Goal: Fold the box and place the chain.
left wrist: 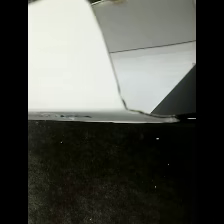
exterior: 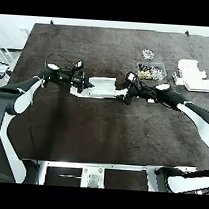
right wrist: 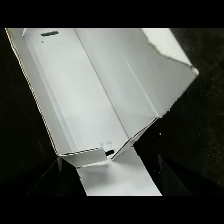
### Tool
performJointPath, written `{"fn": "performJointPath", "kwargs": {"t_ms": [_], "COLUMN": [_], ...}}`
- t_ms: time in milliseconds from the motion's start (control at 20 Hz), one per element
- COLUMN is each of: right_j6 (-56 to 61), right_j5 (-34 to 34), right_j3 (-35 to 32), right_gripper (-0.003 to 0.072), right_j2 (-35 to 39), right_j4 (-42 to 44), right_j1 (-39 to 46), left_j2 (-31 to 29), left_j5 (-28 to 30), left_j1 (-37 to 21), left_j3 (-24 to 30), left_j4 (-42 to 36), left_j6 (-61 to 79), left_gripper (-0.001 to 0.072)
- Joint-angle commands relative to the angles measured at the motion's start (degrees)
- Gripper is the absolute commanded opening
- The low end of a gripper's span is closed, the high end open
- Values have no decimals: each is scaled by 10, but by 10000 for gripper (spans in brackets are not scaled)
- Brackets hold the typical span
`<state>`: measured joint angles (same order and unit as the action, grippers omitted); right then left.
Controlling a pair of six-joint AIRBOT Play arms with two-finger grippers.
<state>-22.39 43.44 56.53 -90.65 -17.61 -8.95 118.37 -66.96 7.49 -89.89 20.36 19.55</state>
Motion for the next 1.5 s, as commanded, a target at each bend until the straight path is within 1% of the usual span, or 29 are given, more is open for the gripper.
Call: {"fn": "performJointPath", "kwargs": {"t_ms": [0,100,300,450,550,750,900,1000,1200,1450], "right_j6": [-4,0,1,17,27,33,33,33,50,48], "right_j5": [32,57,74,94,128,174,193,223,243,244], "right_j3": [30,46,76,113,141,180,206,227,256,267], "right_gripper": [720,720,720,720,720,720,720,720,720,720], "right_j2": [-18,-34,-65,-89,-111,-144,-160,-175,-200,-218], "right_j4": [0,-2,-6,-39,-66,-76,-85,-89,-106,-120], "right_j1": [5,5,6,11,17,24,25,25,22,8], "left_j2": [0,0,0,0,0,0,0,0,0,0], "left_j5": [-1,0,0,0,0,1,1,2,5,15], "left_j1": [0,0,0,0,0,0,0,0,0,0], "left_j3": [0,0,0,0,0,0,0,0,0,0], "left_j4": [0,0,1,1,1,1,1,1,2,2], "left_j6": [0,0,0,0,0,0,0,0,0,0], "left_gripper": [19,19,19,19,19,19,19,19,19,19]}}
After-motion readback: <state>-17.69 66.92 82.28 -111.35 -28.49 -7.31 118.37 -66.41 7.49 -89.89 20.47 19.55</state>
